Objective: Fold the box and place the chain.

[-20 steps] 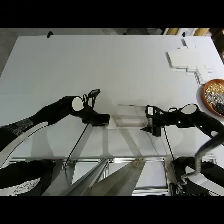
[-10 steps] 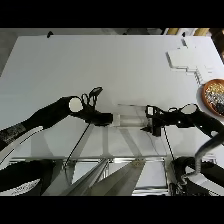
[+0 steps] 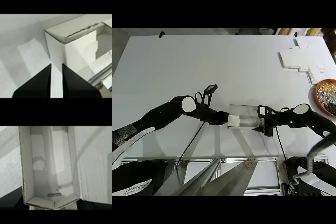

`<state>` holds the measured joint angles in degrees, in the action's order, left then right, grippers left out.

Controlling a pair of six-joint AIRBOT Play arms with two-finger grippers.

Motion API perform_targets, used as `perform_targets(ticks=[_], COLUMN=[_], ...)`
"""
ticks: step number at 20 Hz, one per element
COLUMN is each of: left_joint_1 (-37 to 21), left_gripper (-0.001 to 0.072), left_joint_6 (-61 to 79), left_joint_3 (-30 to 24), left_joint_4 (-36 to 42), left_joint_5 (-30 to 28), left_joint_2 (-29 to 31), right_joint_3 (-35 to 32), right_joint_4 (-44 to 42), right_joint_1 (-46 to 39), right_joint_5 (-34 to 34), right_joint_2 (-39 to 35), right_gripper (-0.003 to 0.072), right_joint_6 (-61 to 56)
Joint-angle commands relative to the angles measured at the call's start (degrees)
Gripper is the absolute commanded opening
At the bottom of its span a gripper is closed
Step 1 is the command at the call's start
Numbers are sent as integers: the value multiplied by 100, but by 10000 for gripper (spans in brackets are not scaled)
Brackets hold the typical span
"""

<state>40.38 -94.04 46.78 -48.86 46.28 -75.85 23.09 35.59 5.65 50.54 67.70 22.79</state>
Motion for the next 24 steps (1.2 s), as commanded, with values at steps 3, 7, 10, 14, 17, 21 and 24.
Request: perform_targets(ticks=[3, 7, 10, 14, 17, 21, 24], left_joint_1=[7, 11, 22, 107, 219, 361, 463], left_gripper=[154, 177, 345, 344, 344, 344, 344], left_joint_6=[7, 9, 105, 153, 146, 105, -52], left_joint_3=[74, 76, 131, 199, 201, 345, 599], left_joint_4=[-92, -87, -96, -94, -107, -284, -398], left_joint_5=[-20, -13, 68, -9, -116, -173, -166], left_joint_2=[2, 2, -2, -22, -105, -223, -374], right_joint_3=[0, 0, 0, 0, 0, 0, 0], right_joint_4=[-2, -2, 0, -2, -2, -2, 0], right_joint_1=[0, 0, 0, 0, 0, 0, 0], right_joint_5=[2, 2, 2, 2, 2, 2, 2], right_joint_2=[-2, -2, -2, -2, -2, -2, -2], right_gripper=[413, 413, 413, 413, 413, 413, 413], right_joint_6=[0, 0, 0, -2, 0, -2, -2])
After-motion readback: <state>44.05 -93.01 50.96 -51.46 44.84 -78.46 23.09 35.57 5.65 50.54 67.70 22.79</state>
